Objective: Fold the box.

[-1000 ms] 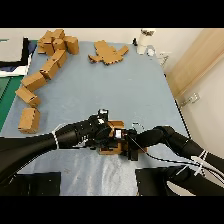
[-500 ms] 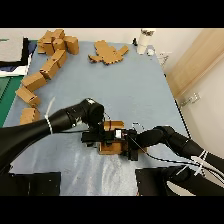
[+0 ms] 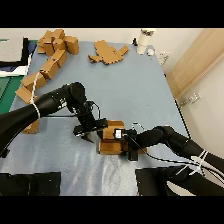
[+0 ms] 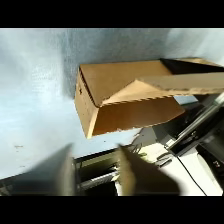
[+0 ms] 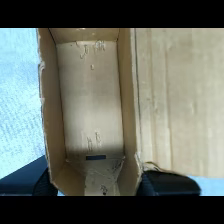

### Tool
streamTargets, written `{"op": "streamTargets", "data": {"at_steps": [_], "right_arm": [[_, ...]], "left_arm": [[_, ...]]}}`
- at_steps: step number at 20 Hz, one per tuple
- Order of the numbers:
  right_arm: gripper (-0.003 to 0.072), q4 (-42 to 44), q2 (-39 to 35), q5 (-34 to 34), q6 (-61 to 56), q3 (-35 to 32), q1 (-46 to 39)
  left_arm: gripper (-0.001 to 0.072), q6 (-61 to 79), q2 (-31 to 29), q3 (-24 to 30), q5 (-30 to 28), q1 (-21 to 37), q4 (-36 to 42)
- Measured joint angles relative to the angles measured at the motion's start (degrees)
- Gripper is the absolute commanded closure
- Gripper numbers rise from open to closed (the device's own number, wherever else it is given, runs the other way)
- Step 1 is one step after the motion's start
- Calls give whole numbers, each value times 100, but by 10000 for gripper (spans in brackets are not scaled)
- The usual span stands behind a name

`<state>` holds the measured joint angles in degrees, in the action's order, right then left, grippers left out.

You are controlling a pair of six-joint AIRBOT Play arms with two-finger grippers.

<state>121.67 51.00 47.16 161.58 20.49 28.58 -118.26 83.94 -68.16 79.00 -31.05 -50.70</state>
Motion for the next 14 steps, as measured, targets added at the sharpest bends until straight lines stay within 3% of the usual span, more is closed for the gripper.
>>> {"op": "streamTargets", "data": {"at_steps": [2, 14], "right_arm": [[112, 2, 0, -2, 0, 0, 0], [112, 2, 0, -13, 0, 0, 0]], "left_arm": [[697, 525, 35, 0, 24, 192, 26], [701, 6516, 76, 26, 31, 850, 227]]}}
